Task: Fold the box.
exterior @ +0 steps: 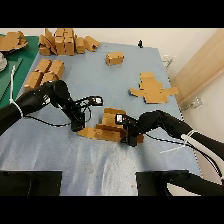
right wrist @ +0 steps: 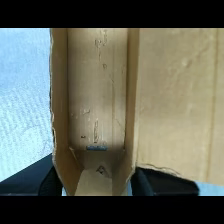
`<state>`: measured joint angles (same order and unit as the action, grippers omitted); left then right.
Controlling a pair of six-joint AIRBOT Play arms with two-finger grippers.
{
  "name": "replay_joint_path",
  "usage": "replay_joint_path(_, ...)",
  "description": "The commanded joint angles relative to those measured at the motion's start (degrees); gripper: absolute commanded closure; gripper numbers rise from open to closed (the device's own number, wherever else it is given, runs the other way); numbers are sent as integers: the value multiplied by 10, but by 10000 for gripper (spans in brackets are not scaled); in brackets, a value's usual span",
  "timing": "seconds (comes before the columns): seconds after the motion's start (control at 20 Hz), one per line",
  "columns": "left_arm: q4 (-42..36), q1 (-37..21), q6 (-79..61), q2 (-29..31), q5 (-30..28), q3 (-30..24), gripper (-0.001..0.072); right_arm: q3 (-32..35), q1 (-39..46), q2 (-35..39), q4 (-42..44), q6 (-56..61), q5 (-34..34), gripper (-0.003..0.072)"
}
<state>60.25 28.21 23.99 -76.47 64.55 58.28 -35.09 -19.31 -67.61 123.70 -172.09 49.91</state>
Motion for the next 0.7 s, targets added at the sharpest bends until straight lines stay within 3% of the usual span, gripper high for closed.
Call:
replay_joint_path(0.0,0,0,0,0,0,0,699,-1,-12,3,-8,0,0,125)
replay_joint_path(0.65,0,0,0,0,0,0,699,-1,-26,3,-18,0,1,125)
